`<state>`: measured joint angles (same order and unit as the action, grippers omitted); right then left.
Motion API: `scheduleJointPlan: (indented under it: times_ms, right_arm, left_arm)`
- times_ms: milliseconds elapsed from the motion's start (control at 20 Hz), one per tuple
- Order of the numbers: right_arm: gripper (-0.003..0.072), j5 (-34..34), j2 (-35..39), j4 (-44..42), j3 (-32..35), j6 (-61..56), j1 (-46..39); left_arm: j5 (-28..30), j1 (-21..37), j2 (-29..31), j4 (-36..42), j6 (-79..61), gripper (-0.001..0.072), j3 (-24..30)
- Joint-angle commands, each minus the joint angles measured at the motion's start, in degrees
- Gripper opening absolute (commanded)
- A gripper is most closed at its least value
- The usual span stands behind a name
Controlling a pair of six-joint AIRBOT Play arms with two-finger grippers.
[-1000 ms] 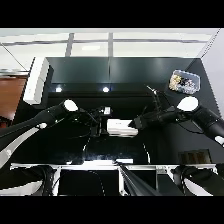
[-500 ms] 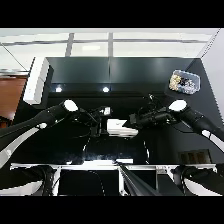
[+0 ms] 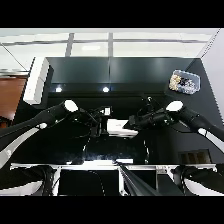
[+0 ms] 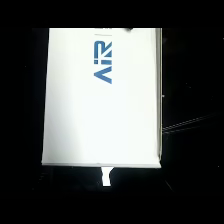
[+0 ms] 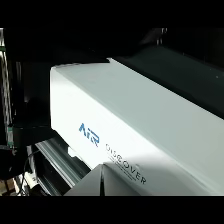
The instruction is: Fold the box and place the chain.
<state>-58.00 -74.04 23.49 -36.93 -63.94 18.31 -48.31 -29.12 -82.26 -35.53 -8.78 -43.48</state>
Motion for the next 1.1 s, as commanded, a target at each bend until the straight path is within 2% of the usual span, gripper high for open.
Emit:
scheduleJointPlan:
  times_ms: [0, 200, 250, 300, 350, 550, 750, 900, 1050]
  right_arm:
    - [0.0016, 1.2, -0.2, 0.7, 0.0, 0.9, 0.0]
    - [0.0016, -1.4, 0.9, 0.7, -0.7, 3.2, -0.5]
    - [0.0016, -3.8, 1.9, 1.1, -1.7, 3.2, -1.3]
    - [0.0016, -6.7, 3.3, 2.0, -2.8, 3.2, -2.7]
    - [0.0016, -10.0, 5.3, 3.9, -4.2, 3.1, -4.6]
    - [0.0016, -16.9, 15.0, 13.9, -8.0, 1.4, -16.7]
    - [0.0016, -19.6, 21.6, 17.9, -8.1, 0.5, -29.9]
    - [0.0016, -18.7, 22.0, 18.0, -8.1, 0.5, -33.3]
    - [0.0016, -17.4, 22.0, 17.9, -8.1, 0.5, -33.3]
  left_arm:
    - [-0.1, 0.0, 0.0, 0.0, 0.0, 0.0353, 0.0]
    - [-0.1, 0.0, 0.0, 0.0, 0.0, 0.0369, 0.0]
    - [0.4, 0.1, 0.1, 0.0, 0.0, 0.0488, 0.0]
    - [1.2, 0.1, 0.2, 0.0, 0.1, 0.0650, 0.0]
    - [1.6, 0.1, 0.5, 0.0, 0.2, 0.0715, 0.0]
    - [0.7, 0.3, 3.5, 0.0, 0.8, 0.0715, -0.1]
    - [-3.7, 0.2, 9.3, -2.4, 7.9, 0.0715, -0.1]
    - [-4.8, -2.1, 11.4, -2.4, 12.0, 0.0715, -2.9]
    - [-2.4, -6.7, 8.3, -2.5, 15.0, 0.0714, -8.6]
